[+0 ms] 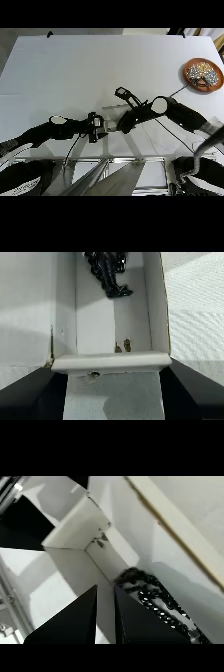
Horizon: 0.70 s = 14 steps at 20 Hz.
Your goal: Fold the box and place the chain.
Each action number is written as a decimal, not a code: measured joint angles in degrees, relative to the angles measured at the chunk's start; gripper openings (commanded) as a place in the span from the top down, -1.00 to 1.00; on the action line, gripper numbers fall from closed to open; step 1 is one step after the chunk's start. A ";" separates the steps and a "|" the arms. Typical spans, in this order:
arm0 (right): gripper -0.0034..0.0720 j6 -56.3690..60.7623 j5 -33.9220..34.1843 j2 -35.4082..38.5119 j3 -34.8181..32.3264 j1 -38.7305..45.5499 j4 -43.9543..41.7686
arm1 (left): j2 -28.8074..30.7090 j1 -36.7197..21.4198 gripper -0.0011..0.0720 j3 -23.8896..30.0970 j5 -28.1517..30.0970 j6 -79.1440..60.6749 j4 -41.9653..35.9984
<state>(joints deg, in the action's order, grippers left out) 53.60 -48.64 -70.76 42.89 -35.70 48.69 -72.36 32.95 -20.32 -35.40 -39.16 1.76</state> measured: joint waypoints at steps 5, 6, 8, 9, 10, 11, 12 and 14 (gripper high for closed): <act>0.55 0.09 1.01 -1.86 -0.07 0.07 -0.22 | 0.00 0.00 0.60 0.00 0.00 0.00 0.00; 0.55 0.09 0.81 -1.25 -0.07 0.26 -0.28 | 0.00 0.00 0.60 0.00 -0.02 0.00 0.00; 0.56 0.07 -0.33 1.57 -0.07 1.53 -0.57 | 0.00 0.00 0.60 0.00 0.00 0.00 0.00; 0.56 0.04 -1.03 3.61 -0.07 2.75 -0.52 | 0.00 0.00 0.60 0.00 -0.02 0.00 0.02; 0.56 -0.04 -2.14 6.08 -0.07 4.44 -0.17 | 0.00 0.00 0.60 0.00 -0.02 -0.02 0.02; 0.56 -0.09 -3.34 8.76 -0.09 6.60 0.70 | 0.00 0.00 0.60 0.00 -0.02 -0.02 0.02; 0.61 -0.20 -3.91 11.17 -0.09 8.90 1.70 | 0.00 0.00 0.60 0.00 0.00 -0.02 0.00; 0.61 -2.56 -4.94 15.21 -0.35 14.12 3.23 | 0.00 0.00 0.60 0.00 -0.02 -0.02 0.02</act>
